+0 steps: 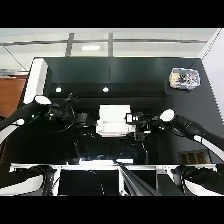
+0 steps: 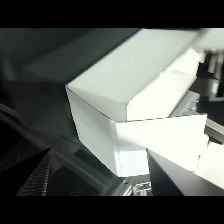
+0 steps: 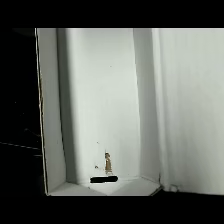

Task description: Fold the box and place the chain.

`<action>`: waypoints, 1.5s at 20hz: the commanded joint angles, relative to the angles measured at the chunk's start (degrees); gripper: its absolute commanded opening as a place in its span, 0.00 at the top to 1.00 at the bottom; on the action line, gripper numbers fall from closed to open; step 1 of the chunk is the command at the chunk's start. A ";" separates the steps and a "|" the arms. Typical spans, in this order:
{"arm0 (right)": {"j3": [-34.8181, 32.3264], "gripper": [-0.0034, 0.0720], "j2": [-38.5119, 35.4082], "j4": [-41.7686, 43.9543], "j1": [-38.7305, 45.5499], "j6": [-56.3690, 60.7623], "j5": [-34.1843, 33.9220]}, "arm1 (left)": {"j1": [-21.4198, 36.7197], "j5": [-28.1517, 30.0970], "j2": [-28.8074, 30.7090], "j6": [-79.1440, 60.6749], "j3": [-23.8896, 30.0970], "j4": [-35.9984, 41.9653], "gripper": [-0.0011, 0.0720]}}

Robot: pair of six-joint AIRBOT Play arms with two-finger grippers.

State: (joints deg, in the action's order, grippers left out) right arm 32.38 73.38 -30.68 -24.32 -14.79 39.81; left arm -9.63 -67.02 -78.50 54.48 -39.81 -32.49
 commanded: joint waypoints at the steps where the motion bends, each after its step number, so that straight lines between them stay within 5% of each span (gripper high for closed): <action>1: 0.02 0.64 0.02 0.02 0.02 0.02 0.00 | -4.72 2.05 0.00 8.70 -3.74 -4.98 0.02; 10: 0.00 0.64 0.02 0.02 0.02 0.04 0.00 | -11.50 1.70 0.02 22.32 -7.74 -12.63 0.06; 13: 0.02 0.64 0.04 0.02 0.02 0.04 0.00 | -13.57 5.14 0.02 25.70 -7.74 -13.27 0.22; 18: 0.00 0.64 0.02 0.02 0.02 0.04 0.00 | -17.38 8.39 0.02 28.92 -7.74 -14.40 0.22; 30: 0.00 0.64 0.02 0.02 0.02 0.04 -0.04 | -24.85 7.17 -0.92 50.47 -15.56 -36.33 0.22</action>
State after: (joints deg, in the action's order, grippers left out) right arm 32.38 73.38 -30.63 -24.32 -14.74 39.64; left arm -32.82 -58.89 -78.94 100.99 -53.28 -64.73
